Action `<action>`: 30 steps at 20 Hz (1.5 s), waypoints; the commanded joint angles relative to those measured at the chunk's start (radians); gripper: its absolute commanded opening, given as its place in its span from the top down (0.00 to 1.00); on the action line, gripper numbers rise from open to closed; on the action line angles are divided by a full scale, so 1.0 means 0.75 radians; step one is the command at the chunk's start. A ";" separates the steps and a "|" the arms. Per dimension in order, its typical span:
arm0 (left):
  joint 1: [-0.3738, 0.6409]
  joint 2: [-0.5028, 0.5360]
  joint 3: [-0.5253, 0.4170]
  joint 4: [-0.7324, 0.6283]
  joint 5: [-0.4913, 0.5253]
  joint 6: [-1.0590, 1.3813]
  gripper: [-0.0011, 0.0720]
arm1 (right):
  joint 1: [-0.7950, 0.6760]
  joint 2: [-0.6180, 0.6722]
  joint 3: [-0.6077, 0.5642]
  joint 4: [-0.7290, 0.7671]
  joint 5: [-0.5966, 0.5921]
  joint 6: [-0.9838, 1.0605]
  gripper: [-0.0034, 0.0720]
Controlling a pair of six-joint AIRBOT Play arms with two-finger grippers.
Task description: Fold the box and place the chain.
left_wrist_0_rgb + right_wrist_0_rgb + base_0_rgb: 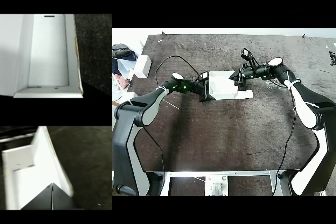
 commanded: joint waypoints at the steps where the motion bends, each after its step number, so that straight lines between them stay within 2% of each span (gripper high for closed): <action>1: -0.001 -0.001 0.000 0.001 0.001 0.001 0.43 | 0.009 -0.024 0.000 0.015 -0.173 -0.009 0.94; 6: -0.001 -0.001 0.000 0.001 0.001 0.001 0.43 | 0.009 -0.030 0.000 -0.102 -0.220 -0.008 0.94; 11: -0.001 0.000 0.000 0.001 0.001 0.002 0.43 | 0.012 -0.104 0.000 -0.115 -0.088 -0.009 0.94; 14: -0.001 0.000 0.000 0.001 -0.003 0.001 0.43 | 0.012 -0.120 0.001 -0.115 -0.095 -0.021 0.94; 21: -0.001 -0.001 0.000 0.001 -0.004 0.001 0.43 | 0.003 -0.046 0.002 -0.110 -0.112 -0.046 0.94; 23: -0.001 -0.001 0.000 0.001 -0.004 0.001 0.43 | -0.014 0.027 0.002 -0.117 -0.051 -0.033 0.94; 27: -0.001 -0.001 0.000 0.001 -0.004 0.001 0.43 | -0.075 0.189 0.002 -0.226 0.197 -0.033 0.94; 28: -0.001 -0.001 0.000 0.001 -0.005 0.001 0.43 | -0.089 0.210 0.002 -0.269 0.247 -0.031 0.64; 29: -0.001 -0.001 0.000 0.001 -0.004 0.001 0.43 | -0.098 0.213 0.001 -0.318 0.284 -0.013 0.09; 30: -0.001 -0.001 0.000 0.001 -0.004 0.001 0.43 | -0.097 0.208 -0.002 -0.376 0.284 0.016 0.01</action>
